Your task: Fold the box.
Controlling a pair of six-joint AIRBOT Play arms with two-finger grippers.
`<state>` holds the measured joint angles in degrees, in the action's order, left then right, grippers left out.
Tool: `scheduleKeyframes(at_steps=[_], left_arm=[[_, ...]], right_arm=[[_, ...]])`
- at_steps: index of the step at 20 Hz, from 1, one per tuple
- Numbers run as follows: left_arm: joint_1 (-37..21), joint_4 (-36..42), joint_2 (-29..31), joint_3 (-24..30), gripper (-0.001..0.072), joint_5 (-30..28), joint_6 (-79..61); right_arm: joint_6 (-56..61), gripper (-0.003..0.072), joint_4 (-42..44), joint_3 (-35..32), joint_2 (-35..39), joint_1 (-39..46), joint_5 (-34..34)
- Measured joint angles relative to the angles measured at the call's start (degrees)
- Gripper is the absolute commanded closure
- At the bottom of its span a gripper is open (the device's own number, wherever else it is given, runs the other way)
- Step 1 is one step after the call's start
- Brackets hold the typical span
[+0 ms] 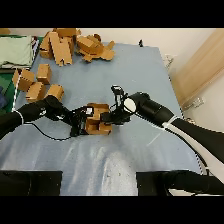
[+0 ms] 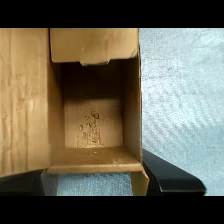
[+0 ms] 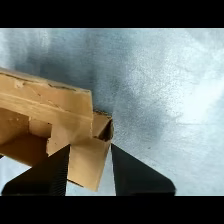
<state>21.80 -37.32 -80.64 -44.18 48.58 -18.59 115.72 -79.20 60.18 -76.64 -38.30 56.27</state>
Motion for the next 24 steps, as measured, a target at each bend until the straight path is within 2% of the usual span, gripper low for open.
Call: scheduleKeyframes(at_steps=[6,17,21,24], left_arm=[[0.0,-0.02,0.0,0.0,0.0246,0.02,0.02],[0.0,-0.04,0.0,0.0,0.0246,0.0,0.02],[0.02,-0.11,0.0,0.0,0.0246,-0.02,-0.02],[0.02,-0.11,0.0,0.0,0.0246,-0.02,-0.04]], right_arm=[[4.5,0.0251,-3.34,2.4,-2.82,-1.27,5.79],[8.81,0.0252,-3.54,4.42,-5.16,-3.52,7.28],[14.08,0.0256,-3.72,4.5,-7.39,-5.49,7.41],[18.08,0.0387,-4.2,4.57,-8.5,-6.08,7.56]])
